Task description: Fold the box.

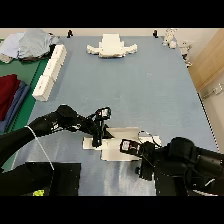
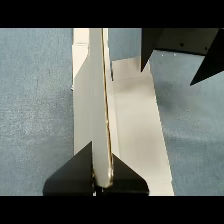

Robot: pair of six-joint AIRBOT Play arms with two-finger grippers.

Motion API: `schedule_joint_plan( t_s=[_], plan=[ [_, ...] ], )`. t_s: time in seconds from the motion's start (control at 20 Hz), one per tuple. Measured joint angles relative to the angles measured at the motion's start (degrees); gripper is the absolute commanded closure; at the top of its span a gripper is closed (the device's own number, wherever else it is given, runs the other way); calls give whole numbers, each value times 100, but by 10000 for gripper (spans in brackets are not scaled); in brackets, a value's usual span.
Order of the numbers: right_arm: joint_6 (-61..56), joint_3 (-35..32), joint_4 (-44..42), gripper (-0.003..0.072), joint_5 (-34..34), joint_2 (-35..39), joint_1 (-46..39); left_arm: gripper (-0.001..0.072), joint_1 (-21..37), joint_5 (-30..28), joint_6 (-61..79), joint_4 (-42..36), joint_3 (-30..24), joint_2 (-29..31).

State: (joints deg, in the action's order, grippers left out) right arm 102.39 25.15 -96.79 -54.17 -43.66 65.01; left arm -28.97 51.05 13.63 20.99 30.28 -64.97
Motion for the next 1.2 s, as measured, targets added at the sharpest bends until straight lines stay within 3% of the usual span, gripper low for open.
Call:
schedule_joint_plan(
  t_s=[0.25, 0.45, 0.85, 1.2],
  plan=[
    [-774, 116, 1340, -1, 540, -560, 319, 696, 0, 0, 2, 0, 0, 0],
    [-1871, 310, 2105, -1, 560, -688, 376, 696, 0, 0, 2, 0, 0, 0],
    [-3458, 702, 2376, -34, -52, -713, 398, 696, 0, 0, 0, 0, 0, 0],
    [-2933, 859, 2258, -34, -507, -516, 247, 696, 0, -2, 2, -2, 0, 0]
  ],
)
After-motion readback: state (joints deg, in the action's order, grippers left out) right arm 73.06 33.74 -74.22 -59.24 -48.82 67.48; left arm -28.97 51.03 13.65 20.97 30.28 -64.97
